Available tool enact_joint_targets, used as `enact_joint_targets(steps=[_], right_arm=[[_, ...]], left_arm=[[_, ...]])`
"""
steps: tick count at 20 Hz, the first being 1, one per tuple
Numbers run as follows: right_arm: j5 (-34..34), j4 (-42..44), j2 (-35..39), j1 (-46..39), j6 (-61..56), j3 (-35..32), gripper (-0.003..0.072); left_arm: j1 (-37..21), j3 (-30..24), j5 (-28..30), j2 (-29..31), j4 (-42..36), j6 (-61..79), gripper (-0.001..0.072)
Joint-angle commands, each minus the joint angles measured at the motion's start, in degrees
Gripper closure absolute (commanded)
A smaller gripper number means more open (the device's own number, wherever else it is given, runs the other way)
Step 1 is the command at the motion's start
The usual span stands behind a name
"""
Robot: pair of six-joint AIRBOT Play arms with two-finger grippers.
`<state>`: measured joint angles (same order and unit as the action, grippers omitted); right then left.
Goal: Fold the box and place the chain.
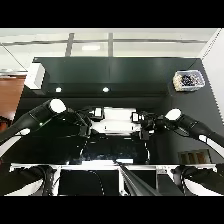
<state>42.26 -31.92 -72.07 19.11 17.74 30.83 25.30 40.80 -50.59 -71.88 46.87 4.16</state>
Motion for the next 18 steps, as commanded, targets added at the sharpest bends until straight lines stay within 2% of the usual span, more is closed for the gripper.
enact_joint_targets(steps=[1, 2, 3, 5, 6, 8, 11, 14, 18], right_arm=[[0.00, 0.00, 0.00, 0.04, 0.00, 0.02, 0.0212], [0.00, 0.00, 0.00, 0.04, 0.00, 0.02, 0.0212], [0.00, 0.00, 0.00, 0.04, 0.00, 0.02, 0.0212], [0.00, 0.00, 0.00, 0.04, 0.00, 0.02, 0.0212], [0.00, 0.00, 0.00, 0.04, 0.00, 0.02, 0.0212], [0.00, 0.00, 0.00, 0.04, 0.00, 0.02, 0.0212], [0.00, 0.00, 0.00, 0.04, 0.00, 0.02, 0.0212], [0.00, 0.00, 0.00, 0.04, 0.00, 0.02, 0.0212], [0.00, 0.02, 0.00, 0.04, 0.00, 0.02, 0.0212]], left_arm=[[0.87, -0.04, 1.77, -0.57, -1.11, 0.61, 0.0069], [0.87, -0.07, 1.99, -0.57, -1.11, 0.61, 0.0148], [0.87, -0.04, 2.27, -0.57, -1.62, 0.61, 0.0185], [0.87, -0.07, 1.90, -0.59, -4.11, 0.59, 0.0310], [0.87, -0.07, 1.84, -0.74, -5.25, 0.59, 0.0434], [0.81, 0.00, 1.97, -1.75, -7.15, 0.59, 0.0447], [1.38, 0.00, -0.26, -3.28, -7.10, 0.61, 0.0539], [1.46, 0.00, 1.29, -3.78, -7.72, 0.55, 0.0540], [2.01, -0.13, 4.70, -5.90, -19.02, 0.66, 0.0540]])
